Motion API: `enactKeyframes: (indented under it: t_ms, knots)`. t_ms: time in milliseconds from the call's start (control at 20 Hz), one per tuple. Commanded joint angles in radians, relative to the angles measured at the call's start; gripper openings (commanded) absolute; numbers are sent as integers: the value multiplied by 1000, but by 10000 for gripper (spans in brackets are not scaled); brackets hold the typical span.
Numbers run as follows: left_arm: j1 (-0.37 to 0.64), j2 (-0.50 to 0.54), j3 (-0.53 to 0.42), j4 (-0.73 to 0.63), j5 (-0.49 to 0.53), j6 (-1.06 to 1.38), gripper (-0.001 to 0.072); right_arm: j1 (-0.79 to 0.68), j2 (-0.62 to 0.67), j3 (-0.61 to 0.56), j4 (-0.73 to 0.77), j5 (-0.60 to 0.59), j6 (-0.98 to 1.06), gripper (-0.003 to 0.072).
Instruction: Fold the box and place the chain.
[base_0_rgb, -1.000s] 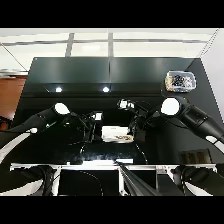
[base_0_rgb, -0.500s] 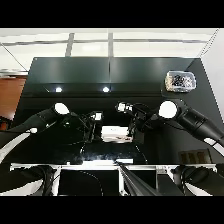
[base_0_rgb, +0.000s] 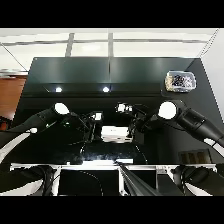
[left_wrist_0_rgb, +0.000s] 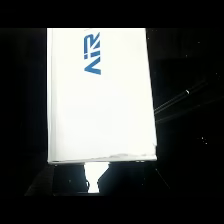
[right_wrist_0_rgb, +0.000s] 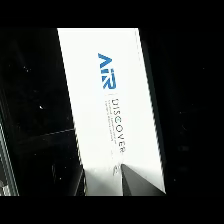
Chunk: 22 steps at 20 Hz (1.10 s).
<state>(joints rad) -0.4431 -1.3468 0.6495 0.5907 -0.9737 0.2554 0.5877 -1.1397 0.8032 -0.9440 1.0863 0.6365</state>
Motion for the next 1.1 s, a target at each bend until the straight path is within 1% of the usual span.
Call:
enactKeyframes:
  t_ms: [0,200,500,750,1050]
  knots:
    - [0,0,1,0,1,-1,398,0,-3,-10,-3,-2,1,245]
    - [0,0,1,0,0,-1,398,0,-3,-13,-4,-19,18,245]
    - [0,0,1,0,-3,-1,398,-2,-2,-12,-43,65,23,246]
    - [0,0,1,0,-3,-1,398,0,-3,-13,-45,-5,66,246]
    - [0,0,1,0,-3,-1,398,-2,-2,-12,-58,15,82,247]
